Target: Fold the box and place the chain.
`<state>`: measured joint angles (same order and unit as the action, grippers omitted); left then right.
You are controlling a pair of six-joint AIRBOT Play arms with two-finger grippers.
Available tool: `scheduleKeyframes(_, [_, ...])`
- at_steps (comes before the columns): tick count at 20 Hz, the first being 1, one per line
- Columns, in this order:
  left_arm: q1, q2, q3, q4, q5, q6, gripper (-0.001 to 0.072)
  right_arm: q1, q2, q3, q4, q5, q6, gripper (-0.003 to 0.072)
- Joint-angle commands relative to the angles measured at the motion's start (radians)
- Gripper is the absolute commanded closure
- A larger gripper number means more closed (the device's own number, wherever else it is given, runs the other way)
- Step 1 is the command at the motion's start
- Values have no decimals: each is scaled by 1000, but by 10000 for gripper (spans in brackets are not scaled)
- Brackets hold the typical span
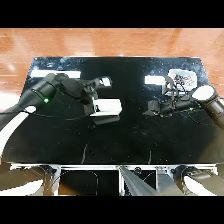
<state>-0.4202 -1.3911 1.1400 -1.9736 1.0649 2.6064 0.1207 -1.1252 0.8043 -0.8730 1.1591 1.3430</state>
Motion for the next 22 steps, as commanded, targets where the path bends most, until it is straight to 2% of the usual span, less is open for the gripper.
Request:
scheduleKeyframes(1, [172, 0, 21, 10, 27, -71, 692, 0, 1, 1, 0, -4, -16, 658])
scheduleKeyframes(7, [549, -37, 55, -2, -70, -103, 691, 0, 1, 1, 9, -19, -16, 657])
scheduleKeyframes(11, [730, -165, 195, -13, -80, -172, 691, 0, 1, 1, 20, -35, -16, 657])
scheduleKeyframes(17, [809, -388, 441, -2, -46, -230, 691, 0, 1, 1, 61, -68, -15, 658])
scheduleKeyframes(20, [821, -459, 518, 10, -16, -261, 691, 0, 1, 1, 71, -68, -3, 657])
scheduleKeyframes(22, [821, -467, 523, 10, -18, -266, 691, 0, 1, 1, 76, -68, -3, 657])
